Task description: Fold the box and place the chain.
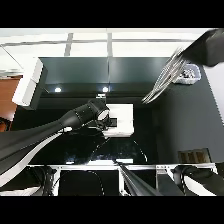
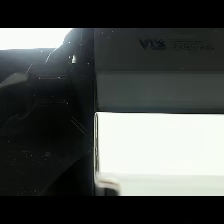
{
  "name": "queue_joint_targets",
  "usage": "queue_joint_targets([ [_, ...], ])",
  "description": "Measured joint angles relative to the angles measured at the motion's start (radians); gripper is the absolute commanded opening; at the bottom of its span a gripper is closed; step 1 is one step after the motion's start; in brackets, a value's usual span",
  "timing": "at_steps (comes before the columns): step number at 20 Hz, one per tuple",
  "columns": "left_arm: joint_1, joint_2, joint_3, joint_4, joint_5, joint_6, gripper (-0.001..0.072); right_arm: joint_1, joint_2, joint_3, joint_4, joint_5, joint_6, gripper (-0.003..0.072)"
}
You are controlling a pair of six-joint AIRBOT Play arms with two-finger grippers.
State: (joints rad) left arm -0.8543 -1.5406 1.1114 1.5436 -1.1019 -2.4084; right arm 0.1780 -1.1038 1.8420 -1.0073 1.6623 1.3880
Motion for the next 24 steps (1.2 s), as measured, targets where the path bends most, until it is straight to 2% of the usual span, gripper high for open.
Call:
queue_joint_targets([
  [3, 0.000, 0.000, 0.000, 0.000, 0.000, 0.000, 0.0028, 0.067, 0.002, -0.075, 0.052, 0.007, 0.000, 0.0016],
  [8, 0.000, 0.000, 0.000, 0.000, 0.000, 0.000, 0.0027, 0.177, 0.003, -0.243, 0.087, -0.071, 0.001, 0.0016],
  [22, 0.000, 0.000, 0.000, 0.000, -0.002, 0.000, 0.0027, 0.280, 0.003, -0.792, 0.068, -0.447, 0.055, 0.0020],
  [23, 0.000, 0.000, 0.000, 0.000, -0.002, 0.000, 0.0027, 0.288, 0.003, -0.822, 0.069, -0.483, 0.068, 0.0041],
  [24, 0.000, 0.000, 0.000, 0.000, -0.004, 0.000, 0.0027, 0.298, 0.002, -0.850, 0.069, -0.514, 0.082, 0.0227],
])
